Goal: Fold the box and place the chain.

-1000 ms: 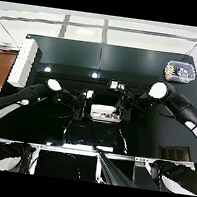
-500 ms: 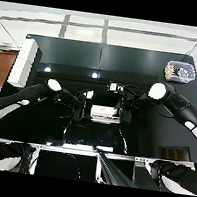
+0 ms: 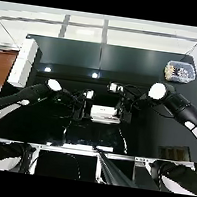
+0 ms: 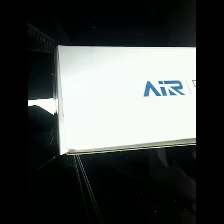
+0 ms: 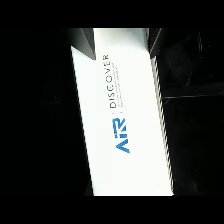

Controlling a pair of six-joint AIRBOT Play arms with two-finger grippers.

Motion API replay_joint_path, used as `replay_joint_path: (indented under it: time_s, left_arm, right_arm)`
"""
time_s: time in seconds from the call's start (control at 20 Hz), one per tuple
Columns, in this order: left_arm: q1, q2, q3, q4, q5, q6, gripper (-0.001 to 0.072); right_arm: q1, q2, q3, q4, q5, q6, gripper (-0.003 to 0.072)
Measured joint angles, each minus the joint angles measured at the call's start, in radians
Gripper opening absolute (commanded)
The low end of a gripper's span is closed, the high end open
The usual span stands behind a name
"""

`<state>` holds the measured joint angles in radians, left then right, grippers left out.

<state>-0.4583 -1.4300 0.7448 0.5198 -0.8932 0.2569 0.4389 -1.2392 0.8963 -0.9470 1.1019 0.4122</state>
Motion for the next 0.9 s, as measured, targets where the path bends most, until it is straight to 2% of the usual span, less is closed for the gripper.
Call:
replay_joint_path:
  time_s: [0.9]
  left_arm:
    - [0.000,0.000,0.000,0.002,-0.004,0.001,0.0443]
  right_arm:
    - [0.000,0.010,0.000,-0.001,0.043,0.037,0.0378]
